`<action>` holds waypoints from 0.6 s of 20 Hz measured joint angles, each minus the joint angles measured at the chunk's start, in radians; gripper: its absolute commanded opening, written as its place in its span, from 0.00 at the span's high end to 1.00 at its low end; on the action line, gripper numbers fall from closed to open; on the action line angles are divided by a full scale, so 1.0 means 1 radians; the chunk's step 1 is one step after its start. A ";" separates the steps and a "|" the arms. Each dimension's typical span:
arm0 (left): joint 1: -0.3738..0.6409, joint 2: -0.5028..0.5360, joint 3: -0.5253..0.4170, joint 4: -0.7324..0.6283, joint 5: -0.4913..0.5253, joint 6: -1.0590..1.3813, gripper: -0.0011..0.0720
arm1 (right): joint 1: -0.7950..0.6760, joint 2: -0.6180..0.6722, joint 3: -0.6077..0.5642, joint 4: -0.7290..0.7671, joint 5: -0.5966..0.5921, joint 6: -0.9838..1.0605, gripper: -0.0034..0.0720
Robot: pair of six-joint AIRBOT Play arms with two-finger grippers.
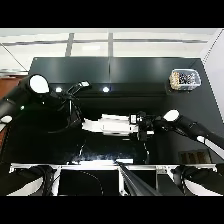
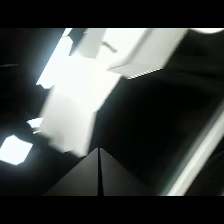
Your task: Fold the box and place the chain.
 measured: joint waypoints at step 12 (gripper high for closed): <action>-0.043 0.008 -0.325 -0.924 0.566 0.406 0.95 | 0.000 0.000 0.000 0.003 0.003 0.000 0.25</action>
